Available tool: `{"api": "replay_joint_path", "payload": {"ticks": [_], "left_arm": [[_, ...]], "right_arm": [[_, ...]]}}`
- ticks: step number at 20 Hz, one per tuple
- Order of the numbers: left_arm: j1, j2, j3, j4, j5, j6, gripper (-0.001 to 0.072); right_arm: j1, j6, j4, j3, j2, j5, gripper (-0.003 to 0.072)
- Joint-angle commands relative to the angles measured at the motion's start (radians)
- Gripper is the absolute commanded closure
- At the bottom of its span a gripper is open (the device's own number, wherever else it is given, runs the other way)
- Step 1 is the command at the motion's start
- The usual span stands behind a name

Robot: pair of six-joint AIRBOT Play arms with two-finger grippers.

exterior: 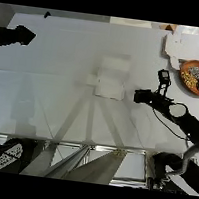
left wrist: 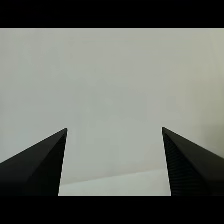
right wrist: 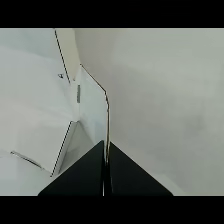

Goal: Fold the box and place the chain.

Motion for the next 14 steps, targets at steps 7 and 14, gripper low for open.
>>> {"api": "replay_joint_path", "payload": {"ticks": [7, 14], "left_arm": [[0.0, 0.001, 0.001, 0.0, 0.0, 0.0, 0.0069], [0.0, 0.001, 0.001, 0.0, 0.0, 0.0, 0.0069]], "right_arm": [[0.061, -0.172, 0.193, -0.008, -0.043, -0.104, 0.068], [0.061, -0.172, 0.192, -0.007, -0.043, -0.082, 0.0676]]}}
